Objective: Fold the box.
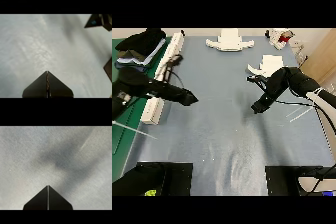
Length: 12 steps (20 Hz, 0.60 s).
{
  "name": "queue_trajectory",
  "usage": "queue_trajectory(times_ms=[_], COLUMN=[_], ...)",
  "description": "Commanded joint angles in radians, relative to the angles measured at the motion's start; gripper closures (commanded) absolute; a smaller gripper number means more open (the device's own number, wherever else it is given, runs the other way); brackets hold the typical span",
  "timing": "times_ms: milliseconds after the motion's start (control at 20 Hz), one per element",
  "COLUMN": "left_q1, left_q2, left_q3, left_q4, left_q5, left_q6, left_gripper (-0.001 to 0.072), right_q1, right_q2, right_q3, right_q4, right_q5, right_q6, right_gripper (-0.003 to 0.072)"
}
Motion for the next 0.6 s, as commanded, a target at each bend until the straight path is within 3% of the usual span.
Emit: queue_trajectory(times_ms=[0,550], left_q1=[-0.175,-0.207], left_q2=[-0.130,-0.168], left_q3=[0.019,0.019], left_q4=[0.007,0.003], left_q5=[0.049,0.072], left_q6=[0.004,0.003], left_gripper=[0.0696,0.0695], right_q1=[0.000,0.000], right_q2=[0.000,0.000], right_q3=[0.001,0.001], right_q4=[0.000,0.000], right_q5=[0.000,0.000], right_q6=[0.000,0.000], right_gripper=[0.0684,0.0683])
